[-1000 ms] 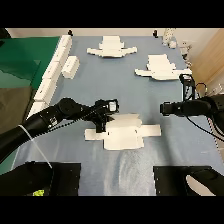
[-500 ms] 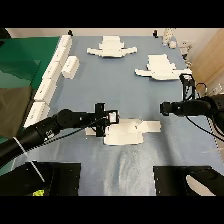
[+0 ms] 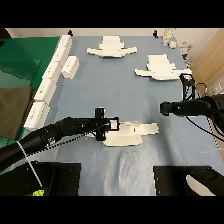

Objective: Fold the box.

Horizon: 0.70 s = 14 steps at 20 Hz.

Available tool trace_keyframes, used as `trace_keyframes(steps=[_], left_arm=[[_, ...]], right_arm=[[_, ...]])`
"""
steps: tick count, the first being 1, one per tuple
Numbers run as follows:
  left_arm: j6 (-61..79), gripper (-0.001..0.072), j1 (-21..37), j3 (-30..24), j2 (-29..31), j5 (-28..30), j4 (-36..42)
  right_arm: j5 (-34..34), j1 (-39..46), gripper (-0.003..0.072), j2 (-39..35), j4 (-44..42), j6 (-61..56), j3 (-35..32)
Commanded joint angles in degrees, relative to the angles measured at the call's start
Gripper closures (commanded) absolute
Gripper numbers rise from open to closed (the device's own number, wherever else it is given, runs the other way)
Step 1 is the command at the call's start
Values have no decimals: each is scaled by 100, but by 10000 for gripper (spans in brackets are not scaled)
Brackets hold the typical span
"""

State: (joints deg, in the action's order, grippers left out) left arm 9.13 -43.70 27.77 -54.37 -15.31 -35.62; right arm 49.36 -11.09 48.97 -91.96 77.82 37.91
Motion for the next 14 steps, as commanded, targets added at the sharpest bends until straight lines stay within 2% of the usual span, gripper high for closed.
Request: trace_keyframes(steps=[1,3,14], left_arm=[[-11,691,17,170,76,-557,2],[-170,691,70,282,74,-1091,7],[-426,691,94,306,-199,-1274,-22]], right_arm=[[-4,-2,225,0,-44,0,2],[-2,-2,225,0,-46,0,2],[-4,-2,226,0,-153,0,2]])
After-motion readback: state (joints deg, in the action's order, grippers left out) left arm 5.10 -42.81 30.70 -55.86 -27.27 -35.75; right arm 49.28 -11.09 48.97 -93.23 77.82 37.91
